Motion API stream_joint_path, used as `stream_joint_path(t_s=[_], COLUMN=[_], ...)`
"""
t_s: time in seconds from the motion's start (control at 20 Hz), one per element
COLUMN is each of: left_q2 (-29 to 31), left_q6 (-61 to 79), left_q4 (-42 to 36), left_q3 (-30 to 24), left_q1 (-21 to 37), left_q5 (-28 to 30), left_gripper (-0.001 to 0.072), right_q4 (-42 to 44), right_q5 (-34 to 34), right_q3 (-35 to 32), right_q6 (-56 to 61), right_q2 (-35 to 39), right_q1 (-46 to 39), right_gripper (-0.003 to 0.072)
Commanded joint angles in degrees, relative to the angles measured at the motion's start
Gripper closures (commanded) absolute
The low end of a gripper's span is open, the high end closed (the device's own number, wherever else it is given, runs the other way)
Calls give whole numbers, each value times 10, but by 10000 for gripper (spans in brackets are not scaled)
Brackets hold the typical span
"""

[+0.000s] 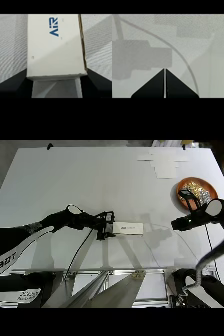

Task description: Fold the box and place the chain.

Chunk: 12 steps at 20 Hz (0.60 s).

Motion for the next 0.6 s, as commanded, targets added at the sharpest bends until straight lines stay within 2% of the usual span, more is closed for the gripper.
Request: stream_joint_path(t_s=[0.0, 0.05, 0.1, 0.15, 0.35, 0.55], left_q2=[0, 0, 1, 7, 88, 212], left_q6=[0, 0, -6, -25, -103, -289], left_q4=[-1, -10, -13, -9, 3, 73], left_q3=[0, 0, 0, 0, 0, 0], left_q1=[0, 0, 0, 3, 39, 147], left_q5=[0, 0, 0, -3, 19, 53], left_gripper=[458, 462, 548, 701, 707, 708], right_q4=[0, 0, 0, 0, 0, 0], right_q5=[1, 1, 1, 1, 1, 1], right_q3=[0, 0, 0, 0, 0, 0], right_q6=[1, 1, 1, 1, 1, 1], right_q2=[0, 0, 0, 0, 0, 0], right_q1=[0, 0, 0, 0, 0, 0], right_gripper=[667, 667, 667, 667, 667, 667])
